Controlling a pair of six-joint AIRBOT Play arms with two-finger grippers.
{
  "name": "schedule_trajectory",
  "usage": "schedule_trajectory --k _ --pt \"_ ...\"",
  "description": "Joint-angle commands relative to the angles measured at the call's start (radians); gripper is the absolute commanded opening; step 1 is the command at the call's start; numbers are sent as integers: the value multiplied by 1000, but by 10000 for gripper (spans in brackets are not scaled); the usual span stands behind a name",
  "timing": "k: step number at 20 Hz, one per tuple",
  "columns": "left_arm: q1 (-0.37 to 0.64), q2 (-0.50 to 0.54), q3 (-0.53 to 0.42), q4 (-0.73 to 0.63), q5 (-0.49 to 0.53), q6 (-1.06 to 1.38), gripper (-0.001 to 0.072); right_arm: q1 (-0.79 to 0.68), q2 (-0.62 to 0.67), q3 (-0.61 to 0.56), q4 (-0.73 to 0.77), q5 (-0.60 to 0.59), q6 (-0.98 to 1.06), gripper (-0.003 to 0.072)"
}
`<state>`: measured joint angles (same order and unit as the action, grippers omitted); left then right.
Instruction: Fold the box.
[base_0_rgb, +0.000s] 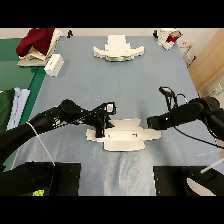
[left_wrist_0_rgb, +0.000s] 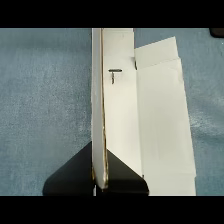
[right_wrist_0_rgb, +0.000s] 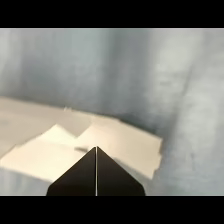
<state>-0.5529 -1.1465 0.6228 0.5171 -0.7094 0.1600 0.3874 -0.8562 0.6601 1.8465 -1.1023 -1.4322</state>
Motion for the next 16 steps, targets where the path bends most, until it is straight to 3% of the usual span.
schedule_trajectory --k 1,4,5,6,7,12,16 --pt "0 0 1 0 1 0 14 199 94 -42 -6 -95 -80 0" --pt "0 0 0 0 1 0 14 498 167 -116 -85 -54 -183 8" --pt "0 0 0 0 1 0 14 576 164 -134 -142 -26 -196 197" --pt "0 0 0 0 0 0 15 644 151 -153 -206 24 -216 552" --pt "0 0 0 0 1 0 14 690 130 -169 -269 82 -222 679" --pt "0 0 1 0 1 0 15 726 -42 -177 -518 308 -180 682" --pt "0 0 1 0 1 0 14 726 -106 -164 -664 323 -4 678"
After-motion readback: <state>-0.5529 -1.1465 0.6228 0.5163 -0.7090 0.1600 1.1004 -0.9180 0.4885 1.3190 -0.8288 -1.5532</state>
